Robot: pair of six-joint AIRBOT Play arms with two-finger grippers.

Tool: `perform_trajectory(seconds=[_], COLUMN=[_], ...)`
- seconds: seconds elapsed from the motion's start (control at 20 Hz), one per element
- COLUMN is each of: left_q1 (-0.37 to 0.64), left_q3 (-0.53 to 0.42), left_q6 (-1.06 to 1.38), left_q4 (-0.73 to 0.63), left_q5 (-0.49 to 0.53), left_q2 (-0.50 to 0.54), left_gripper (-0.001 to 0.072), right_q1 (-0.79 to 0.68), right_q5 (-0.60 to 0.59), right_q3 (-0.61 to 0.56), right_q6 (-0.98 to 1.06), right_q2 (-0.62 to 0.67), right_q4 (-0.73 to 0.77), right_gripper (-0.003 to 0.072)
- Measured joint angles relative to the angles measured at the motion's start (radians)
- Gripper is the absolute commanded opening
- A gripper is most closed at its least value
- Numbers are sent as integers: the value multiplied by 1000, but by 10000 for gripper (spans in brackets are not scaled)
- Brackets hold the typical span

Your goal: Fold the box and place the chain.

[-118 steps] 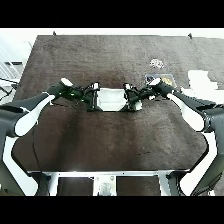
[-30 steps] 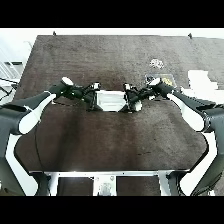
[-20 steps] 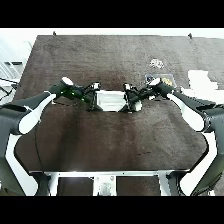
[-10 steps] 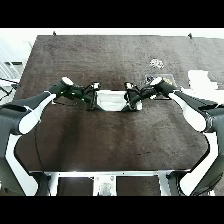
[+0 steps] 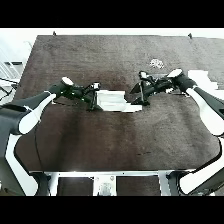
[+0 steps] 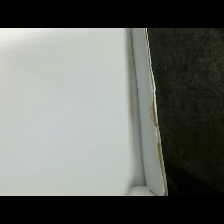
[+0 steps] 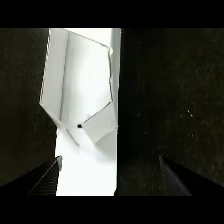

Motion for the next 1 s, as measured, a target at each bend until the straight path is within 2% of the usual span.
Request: perform_trajectory(seconds=[0.1, 0.15, 0.2, 0.25, 0.4, 0.55, 0.7, 1.0], left_q1=[0, 0, 0, 0, 0, 0, 0, 1], left_q3=[0, 0, 0, 0, 0, 0, 0, 0], left_q6=[0, 0, 0, 0, 0, 0, 0, -5], left_q4=[0, 0, 0, 0, 0, 0, 0, 3], left_q5=[0, 0, 0, 0, 0, 0, 0, 6], left_q2=[0, 0, 0, 0, 0, 0, 0, 0], left_gripper=[451, 450, 450, 450, 451, 451, 451, 450], right_q1=[-13, -16, -18, -17, 18, 96, 195, 319], right_q5=[49, 79, 107, 139, 211, 208, 88, -254], right_q3=[0, 0, 0, 0, -16, -45, -77, -101], right_q6=[24, 34, 47, 61, 98, 115, 121, 124], right_q2=[32, 43, 51, 57, 67, 70, 71, 74], right_q4=[0, 3, 18, 45, 145, 233, 277, 357], right_gripper=[192, 116, 92, 17, 17, 17, 17, 17])
